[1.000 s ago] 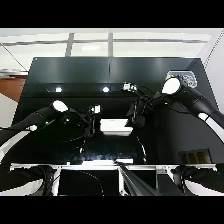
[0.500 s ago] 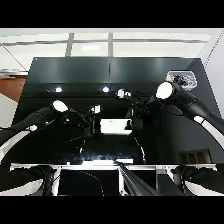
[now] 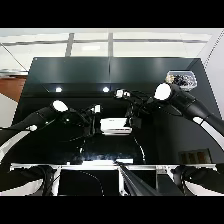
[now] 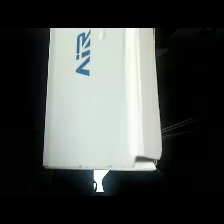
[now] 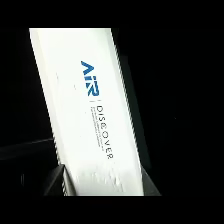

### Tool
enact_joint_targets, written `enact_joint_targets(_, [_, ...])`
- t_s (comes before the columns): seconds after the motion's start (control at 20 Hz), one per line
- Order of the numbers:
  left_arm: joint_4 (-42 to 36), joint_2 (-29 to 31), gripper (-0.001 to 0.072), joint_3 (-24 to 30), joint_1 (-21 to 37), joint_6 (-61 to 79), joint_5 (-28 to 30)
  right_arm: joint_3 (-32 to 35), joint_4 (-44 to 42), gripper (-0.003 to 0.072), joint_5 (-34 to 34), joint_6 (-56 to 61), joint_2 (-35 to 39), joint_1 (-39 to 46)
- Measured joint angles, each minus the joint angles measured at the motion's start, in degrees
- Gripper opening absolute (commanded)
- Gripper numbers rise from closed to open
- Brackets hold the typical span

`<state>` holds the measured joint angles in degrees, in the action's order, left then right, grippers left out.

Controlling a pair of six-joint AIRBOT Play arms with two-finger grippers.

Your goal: Fold the box and place the chain.

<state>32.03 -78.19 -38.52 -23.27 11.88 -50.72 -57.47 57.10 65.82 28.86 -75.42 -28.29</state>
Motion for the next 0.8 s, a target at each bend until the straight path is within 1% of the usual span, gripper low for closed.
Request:
enact_joint_targets(0.1, [0.0, 0.0, 0.0413, 0.0, 0.0, 0.0, 0.0, 0.0, -1.1, 0.0416, 0.1, 0.0, 0.1, 0.0])
enact_joint_targets(0.15, [0.0, 0.0, 0.0414, 0.0, 0.0, 0.0, 0.0, 0.0, -1.6, 0.0355, 0.1, 0.0, 0.2, 0.0])
enact_joint_targets(0.55, [0.1, 0.0, 0.0414, 0.0, 0.0, 0.2, -0.2, 0.0, -3.2, 0.0353, 1.9, 0.0, 0.4, 0.0])
enact_joint_targets(0.6, [0.1, 0.0, 0.0414, 0.0, 0.0, 0.2, -0.2, 0.0, -3.4, 0.0313, 2.5, 0.0, 0.4, 0.0])
enact_joint_targets(0.65, [0.1, 0.0, 0.0413, 0.0, 0.0, 0.2, -0.2, 0.0, -3.6, 0.0239, 2.9, 0.0, 0.4, 0.0])
enact_joint_targets(0.8, [0.1, 0.0, 0.0414, 0.0, 0.0, 0.2, -0.2, 0.0, -4.1, 0.0239, 3.7, -0.2, 0.4, 0.0])
